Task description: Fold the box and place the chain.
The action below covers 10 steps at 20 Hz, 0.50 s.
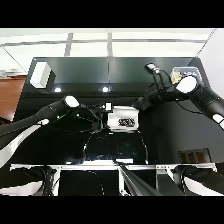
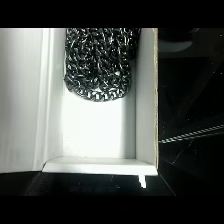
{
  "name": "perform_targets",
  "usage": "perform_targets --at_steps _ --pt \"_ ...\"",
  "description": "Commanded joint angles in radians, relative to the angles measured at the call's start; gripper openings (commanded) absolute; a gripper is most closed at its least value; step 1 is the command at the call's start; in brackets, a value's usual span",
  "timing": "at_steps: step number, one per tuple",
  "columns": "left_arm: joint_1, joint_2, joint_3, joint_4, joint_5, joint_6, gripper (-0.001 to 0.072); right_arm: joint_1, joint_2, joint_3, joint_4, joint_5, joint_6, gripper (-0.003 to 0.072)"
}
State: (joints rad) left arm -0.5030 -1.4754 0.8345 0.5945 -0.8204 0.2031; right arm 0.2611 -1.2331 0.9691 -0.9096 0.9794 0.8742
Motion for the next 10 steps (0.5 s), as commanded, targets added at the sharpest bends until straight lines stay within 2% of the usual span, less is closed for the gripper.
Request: perform_targets --at_steps 1,4,10 --pt "0.000 0.000 0.004 -0.005 0.001 -0.002 0.0352 0.021 0.027 0.029 -0.077 0.094 -0.320 0.0675" --pt "0.000 0.000 0.004 -0.004 0.002 -0.002 0.0352 0.032 0.039 0.023 -0.066 0.140 -0.355 0.0675" --pt "0.000 0.000 0.004 -0.004 0.000 -0.002 0.0352 0.107 0.026 -0.087 -0.026 0.092 -0.500 0.0674"
